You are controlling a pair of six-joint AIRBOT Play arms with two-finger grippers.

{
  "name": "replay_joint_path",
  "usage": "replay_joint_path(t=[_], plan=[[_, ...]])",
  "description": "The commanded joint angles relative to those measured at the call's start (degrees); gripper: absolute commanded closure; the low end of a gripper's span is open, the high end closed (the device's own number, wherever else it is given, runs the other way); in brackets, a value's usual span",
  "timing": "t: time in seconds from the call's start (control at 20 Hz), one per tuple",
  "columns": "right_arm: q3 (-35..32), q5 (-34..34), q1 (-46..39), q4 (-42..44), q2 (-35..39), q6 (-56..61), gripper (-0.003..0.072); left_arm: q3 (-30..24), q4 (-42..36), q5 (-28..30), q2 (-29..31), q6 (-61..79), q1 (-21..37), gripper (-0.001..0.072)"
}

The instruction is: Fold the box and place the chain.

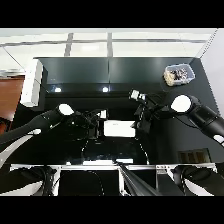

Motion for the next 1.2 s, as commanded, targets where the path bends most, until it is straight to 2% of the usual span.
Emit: replay_joint_path(t=[0.0,0.25,0.9,0.95,1.05,1.1,1.15], plan=[[0.13,3.08,0.15,2.71,-0.13,-11.41,-0.002,0.04,-0.07,0.13,-0.04,0.0,-0.02,0.0265],[0.13,2.99,0.17,7.32,-0.28,-14.64,-0.002,0.04,-0.09,0.13,-0.04,-0.02,-0.02,0.0265],[0.02,1.64,0.15,7.48,-3.58,-14.53,-0.0013,0.04,-0.11,0.11,-0.04,-0.02,-0.02,0.0264],[0.02,1.77,0.15,7.48,-3.58,-14.21,0.0149,0.04,-0.09,0.13,-0.04,-0.02,-0.02,0.0264],[0.02,2.05,0.15,7.45,-3.58,-12.63,0.0338,0.04,-0.09,0.11,-0.04,-0.02,-0.02,0.0265],[0.02,2.45,0.15,7.45,-3.58,-12.39,0.046,0.04,-0.09,0.11,-0.04,-0.02,-0.02,0.0264],[0.02,2.86,0.15,7.45,-3.58,-12.41,0.0484,0.04,-0.09,0.11,-0.04,0.0,-0.02,0.0264]])
